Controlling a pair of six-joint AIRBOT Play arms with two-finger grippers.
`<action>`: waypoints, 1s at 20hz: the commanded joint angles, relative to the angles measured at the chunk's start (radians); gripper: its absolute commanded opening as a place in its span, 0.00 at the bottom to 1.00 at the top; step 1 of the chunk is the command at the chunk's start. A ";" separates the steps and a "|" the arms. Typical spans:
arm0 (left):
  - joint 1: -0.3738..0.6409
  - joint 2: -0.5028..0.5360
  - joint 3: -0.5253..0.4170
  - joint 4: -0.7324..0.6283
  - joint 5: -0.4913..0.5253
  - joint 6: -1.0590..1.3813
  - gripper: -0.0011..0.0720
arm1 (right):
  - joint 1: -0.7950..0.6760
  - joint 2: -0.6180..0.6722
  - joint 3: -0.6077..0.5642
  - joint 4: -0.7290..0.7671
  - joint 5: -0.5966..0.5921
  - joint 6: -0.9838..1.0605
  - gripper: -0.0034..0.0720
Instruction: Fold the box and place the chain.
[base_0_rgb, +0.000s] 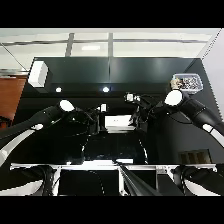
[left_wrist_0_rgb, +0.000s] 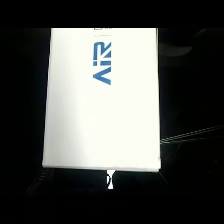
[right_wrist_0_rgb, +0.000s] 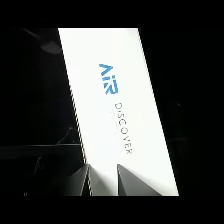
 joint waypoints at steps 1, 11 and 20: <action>-0.001 0.000 0.000 0.000 0.000 0.000 0.52 | -0.013 0.031 -0.003 0.037 0.001 0.037 0.32; -0.001 0.000 0.000 0.000 0.000 0.000 0.52 | -0.221 0.122 -0.156 0.383 0.085 0.501 0.06; -0.001 0.000 0.000 0.000 0.000 0.000 0.52 | -0.069 -0.074 -0.195 0.498 -0.102 0.532 0.06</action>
